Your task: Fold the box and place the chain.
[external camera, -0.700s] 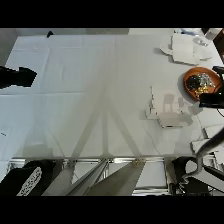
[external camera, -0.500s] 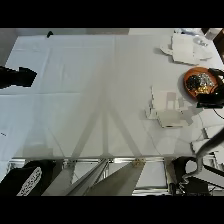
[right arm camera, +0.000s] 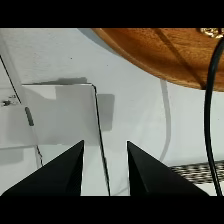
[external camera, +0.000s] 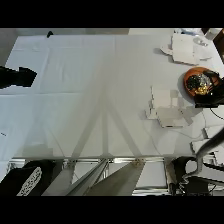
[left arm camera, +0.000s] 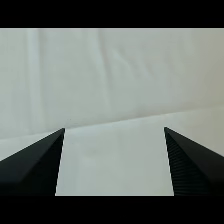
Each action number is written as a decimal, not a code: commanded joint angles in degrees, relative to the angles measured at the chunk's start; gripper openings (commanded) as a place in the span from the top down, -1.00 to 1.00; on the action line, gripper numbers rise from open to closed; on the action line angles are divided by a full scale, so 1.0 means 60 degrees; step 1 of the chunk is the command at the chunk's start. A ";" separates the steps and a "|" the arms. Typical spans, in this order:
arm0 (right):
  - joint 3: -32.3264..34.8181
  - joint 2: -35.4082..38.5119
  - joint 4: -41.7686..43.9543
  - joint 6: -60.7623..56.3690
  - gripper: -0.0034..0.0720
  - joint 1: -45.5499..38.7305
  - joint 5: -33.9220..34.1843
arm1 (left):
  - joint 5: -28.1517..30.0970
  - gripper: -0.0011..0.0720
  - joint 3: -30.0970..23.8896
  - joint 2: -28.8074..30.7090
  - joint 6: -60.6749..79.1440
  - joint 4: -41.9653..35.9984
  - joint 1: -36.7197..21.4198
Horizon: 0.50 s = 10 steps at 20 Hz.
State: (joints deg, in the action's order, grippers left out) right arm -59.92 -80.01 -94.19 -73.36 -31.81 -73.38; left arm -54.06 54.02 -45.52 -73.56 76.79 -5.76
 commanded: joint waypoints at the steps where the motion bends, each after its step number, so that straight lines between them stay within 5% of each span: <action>1: -0.0004 -0.0142 -0.0171 0.0066 0.36 -0.0007 0.0197 | 0.0004 -0.93 0.0004 0.0007 0.0004 0.0000 0.0000; 4: -0.0004 -0.0164 -0.0160 0.0066 0.87 -0.0007 0.0036 | 0.0004 -0.93 0.0004 0.0007 0.0004 0.0000 0.0000; 10: -0.0007 0.0026 -0.0146 0.0317 0.87 0.0146 -0.0900 | 0.0004 -0.93 0.0004 0.0007 0.0004 0.0000 0.0000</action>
State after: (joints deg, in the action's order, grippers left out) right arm -59.92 -80.58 -95.15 -72.12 -31.53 -76.20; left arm -54.04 54.02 -45.54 -73.54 76.79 -5.76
